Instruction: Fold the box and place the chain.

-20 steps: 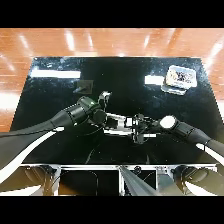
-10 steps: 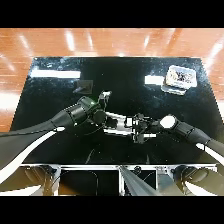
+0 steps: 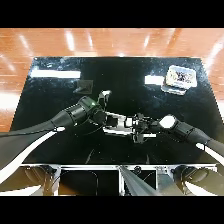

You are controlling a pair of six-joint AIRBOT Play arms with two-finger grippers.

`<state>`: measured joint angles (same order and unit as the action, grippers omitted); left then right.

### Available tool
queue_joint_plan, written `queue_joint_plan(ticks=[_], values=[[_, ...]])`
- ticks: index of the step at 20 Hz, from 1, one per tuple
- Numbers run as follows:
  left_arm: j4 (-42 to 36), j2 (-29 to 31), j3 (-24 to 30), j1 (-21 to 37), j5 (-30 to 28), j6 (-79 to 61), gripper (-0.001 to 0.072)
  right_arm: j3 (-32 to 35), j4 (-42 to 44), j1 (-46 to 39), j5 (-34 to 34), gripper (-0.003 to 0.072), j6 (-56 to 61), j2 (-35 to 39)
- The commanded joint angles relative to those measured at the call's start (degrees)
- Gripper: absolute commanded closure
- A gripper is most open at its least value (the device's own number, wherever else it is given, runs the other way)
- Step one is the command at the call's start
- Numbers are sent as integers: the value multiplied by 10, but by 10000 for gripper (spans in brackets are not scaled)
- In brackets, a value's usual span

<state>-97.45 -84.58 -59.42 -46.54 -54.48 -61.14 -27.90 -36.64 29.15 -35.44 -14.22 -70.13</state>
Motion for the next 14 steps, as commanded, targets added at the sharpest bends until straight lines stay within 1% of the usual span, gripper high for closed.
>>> queue_joint_plan(ticks=[1,3,5,7,8,12,14], values=[[29,0,0,-1,-15,16,459,0,1,0,-1,142,1,0],[30,0,-5,-2,-24,16,451,0,1,0,-1,142,1,0],[47,0,-18,-2,-54,16,291,0,1,0,-1,142,1,0],[67,0,-32,-2,-88,16,291,0,1,0,-1,141,1,0],[69,0,-34,-2,-90,17,272,0,1,0,-1,142,1,0],[71,0,-34,-2,-82,27,212,0,1,0,-1,142,1,0],[71,-1,-34,-2,-60,31,214,0,1,0,-1,142,1,0]])
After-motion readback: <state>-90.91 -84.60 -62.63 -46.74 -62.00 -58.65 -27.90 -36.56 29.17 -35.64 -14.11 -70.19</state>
